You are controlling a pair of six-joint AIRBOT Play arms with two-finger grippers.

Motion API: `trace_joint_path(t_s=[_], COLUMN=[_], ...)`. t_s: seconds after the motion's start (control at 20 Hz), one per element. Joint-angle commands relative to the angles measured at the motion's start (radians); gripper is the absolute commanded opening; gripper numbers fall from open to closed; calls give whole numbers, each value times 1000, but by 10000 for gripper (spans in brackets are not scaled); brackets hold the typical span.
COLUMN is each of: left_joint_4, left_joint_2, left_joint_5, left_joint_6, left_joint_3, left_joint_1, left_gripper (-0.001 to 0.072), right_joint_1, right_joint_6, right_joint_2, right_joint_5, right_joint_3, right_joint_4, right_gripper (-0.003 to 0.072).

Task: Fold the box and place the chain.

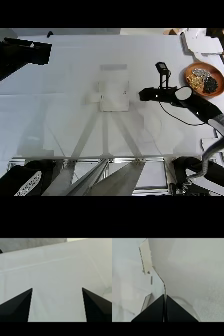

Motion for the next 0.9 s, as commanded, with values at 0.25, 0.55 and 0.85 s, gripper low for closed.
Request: trace_joint_path(t_s=[0.25, 0.55, 0.85], left_joint_4=[0, 0, -15], left_joint_2=[1, 1, 0], left_joint_5=[0, 0, 1], left_joint_6=[0, 0, -3], left_joint_3=[0, 0, 0], left_joint_1=[0, 0, 0], left_gripper=[702, 702, 702], right_joint_1=[70, 70, 70], right_joint_6=[-9, -9, -9], right_joint_2=[1, 1, 1], right_joint_5=[-162, -157, -157], right_joint_3=[-79, -79, -79], right_joint_4=[79, 78, 78], right_gripper=[9, 12, 12])
